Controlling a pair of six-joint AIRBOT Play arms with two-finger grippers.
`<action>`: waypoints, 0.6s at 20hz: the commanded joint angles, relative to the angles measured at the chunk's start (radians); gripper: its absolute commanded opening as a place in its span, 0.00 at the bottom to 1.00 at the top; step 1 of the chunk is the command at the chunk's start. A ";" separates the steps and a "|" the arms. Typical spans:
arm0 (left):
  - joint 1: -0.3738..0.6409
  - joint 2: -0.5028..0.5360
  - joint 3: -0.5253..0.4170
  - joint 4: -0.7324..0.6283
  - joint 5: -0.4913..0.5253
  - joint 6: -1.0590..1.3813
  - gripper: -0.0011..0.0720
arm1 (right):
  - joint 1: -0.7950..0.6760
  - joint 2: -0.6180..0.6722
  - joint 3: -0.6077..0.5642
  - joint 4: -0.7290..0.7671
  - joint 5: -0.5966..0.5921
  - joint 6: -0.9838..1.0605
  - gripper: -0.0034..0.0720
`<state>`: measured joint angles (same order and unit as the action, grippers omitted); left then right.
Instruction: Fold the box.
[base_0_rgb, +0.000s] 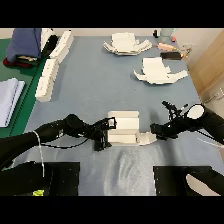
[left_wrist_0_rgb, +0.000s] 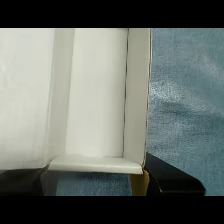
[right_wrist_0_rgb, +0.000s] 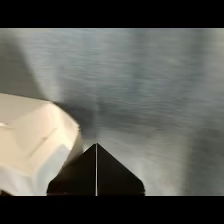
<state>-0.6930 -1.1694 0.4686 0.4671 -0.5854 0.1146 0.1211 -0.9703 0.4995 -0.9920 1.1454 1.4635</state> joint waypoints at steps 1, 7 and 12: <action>0.001 0.000 0.000 0.000 0.000 0.000 0.69 | -0.003 -0.013 -0.002 0.246 0.017 -0.137 0.05; 0.001 0.000 0.000 0.000 0.000 0.000 0.69 | -0.003 -0.013 -0.002 0.314 0.043 -0.194 0.28; 0.001 0.000 0.000 0.000 0.000 0.000 0.69 | -0.003 0.018 -0.002 0.225 0.009 -0.194 0.28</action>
<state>-0.6930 -1.1694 0.4686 0.4675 -0.5854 0.1146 0.1184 -0.9707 0.4980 -0.7216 1.1770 1.2758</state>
